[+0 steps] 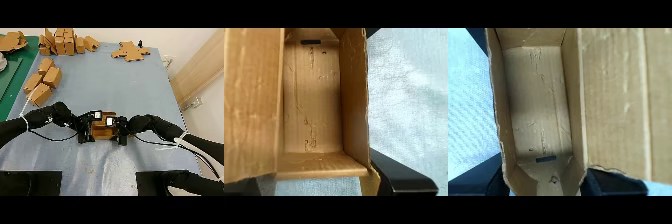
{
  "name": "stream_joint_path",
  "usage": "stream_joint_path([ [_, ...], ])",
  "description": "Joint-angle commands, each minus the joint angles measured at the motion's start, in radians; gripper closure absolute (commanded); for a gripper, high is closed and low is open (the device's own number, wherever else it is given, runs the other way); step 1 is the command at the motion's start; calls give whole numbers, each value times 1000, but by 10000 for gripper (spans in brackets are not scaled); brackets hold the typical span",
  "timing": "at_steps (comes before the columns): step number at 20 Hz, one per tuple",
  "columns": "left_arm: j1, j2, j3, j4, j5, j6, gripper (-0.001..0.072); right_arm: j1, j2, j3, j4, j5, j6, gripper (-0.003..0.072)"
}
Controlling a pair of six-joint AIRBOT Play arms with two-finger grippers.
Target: Fold the box.
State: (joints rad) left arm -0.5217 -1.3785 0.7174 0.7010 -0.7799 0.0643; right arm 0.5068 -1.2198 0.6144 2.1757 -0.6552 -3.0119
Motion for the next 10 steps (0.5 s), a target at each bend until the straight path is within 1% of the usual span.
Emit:
stream_joint_path([
  [1,34,1,0,24,-27,-13,11,0,-1,-1,0,0,0,129],
  [3,52,1,0,24,-43,-13,12,0,-1,-1,0,0,0,128],
  [10,45,3,0,6,-41,-10,12,0,-1,-1,0,0,0,129],
])
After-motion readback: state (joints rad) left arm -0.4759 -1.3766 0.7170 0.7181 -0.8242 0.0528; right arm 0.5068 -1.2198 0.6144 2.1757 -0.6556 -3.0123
